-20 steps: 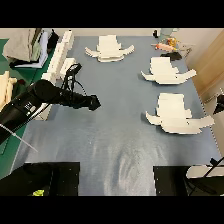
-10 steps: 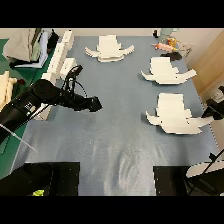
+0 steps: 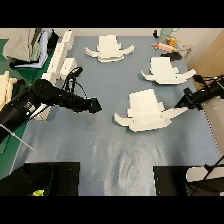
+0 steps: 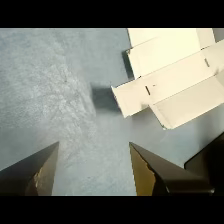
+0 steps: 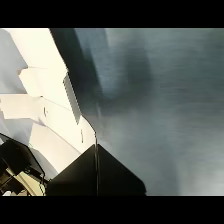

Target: Fold the box.

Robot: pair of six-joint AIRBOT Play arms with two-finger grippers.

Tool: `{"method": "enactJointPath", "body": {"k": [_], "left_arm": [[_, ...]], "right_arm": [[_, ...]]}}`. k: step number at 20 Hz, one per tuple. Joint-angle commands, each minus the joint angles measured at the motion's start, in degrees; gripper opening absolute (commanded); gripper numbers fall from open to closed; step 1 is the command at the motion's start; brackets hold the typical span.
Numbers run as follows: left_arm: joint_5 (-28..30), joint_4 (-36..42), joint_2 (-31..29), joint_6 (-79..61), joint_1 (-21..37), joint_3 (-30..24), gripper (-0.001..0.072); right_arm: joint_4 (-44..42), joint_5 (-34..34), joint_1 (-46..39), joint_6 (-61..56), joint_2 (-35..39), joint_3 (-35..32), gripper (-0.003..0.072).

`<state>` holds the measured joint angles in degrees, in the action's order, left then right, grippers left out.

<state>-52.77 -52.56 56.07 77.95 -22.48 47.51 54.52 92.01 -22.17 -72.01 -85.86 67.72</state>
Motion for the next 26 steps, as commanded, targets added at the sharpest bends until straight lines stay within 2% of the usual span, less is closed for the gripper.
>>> {"method": "enactJointPath", "body": {"k": [1,4,7,8,10,12,16,17,18,19,20,22,26], "left_arm": [[-7.3,-0.2,-0.4,-1.0,3.2,0.0,0.0667],[-13.7,-0.2,-0.8,-4.1,9.0,0.0,0.0667],[-17.6,-0.2,-0.8,-7.6,14.2,0.0,0.0667],[-18.0,-0.2,-0.8,-8.1,15.4,0.0,0.0667],[-17.8,-0.2,-0.8,-8.1,16.9,0.0,0.0668],[-17.7,0.0,-0.8,-8.1,16.7,0.0,0.0668],[-17.7,0.1,-0.8,-8.1,16.7,0.0,0.0668],[-17.7,0.1,-0.8,-8.1,16.7,0.0,0.0668],[-17.7,0.1,-0.8,-8.0,16.7,0.0,0.0667],[-17.7,0.1,-0.8,-7.9,16.8,0.0,0.0667],[-17.6,0.1,-0.8,-7.9,16.8,0.0,0.0668],[-16.8,0.0,-0.3,-7.9,17.1,0.0,0.0667],[-16.9,0.4,4.2,-10.0,18.6,0.0,0.0667]], "right_arm": [[-1.6,-8.9,11.9,-6.6,8.3,-9.2,0.0005],[1.2,-15.5,22.2,-14.0,15.6,-18.7,0.0004],[3.0,-27.0,30.4,-21.7,21.6,-26.9,0.0006],[2.9,-29.4,32.5,-23.7,22.7,-28.7,0.0053],[3.0,-29.3,34.8,-24.2,22.3,-29.4,0.0307],[3.1,-27.4,35.4,-25.2,21.9,-29.4,0.031],[3.2,-24.7,35.4,-25.7,21.9,-29.4,0.0293],[2.8,-24.6,35.4,-25.6,21.9,-29.4,0.0206],[2.2,-24.6,35.4,-23.3,21.9,-29.4,0.0054],[1.0,-25.1,35.5,-19.5,21.9,-29.4,0.0006],[-0.4,-26.2,35.9,-14.6,21.9,-29.4,0.0005],[-1.1,-32.9,39.5,-5.6,23.3,-30.6,0.0005],[1.5,-49.0,49.5,-4.8,28.3,-36.4,0.0004]]}}
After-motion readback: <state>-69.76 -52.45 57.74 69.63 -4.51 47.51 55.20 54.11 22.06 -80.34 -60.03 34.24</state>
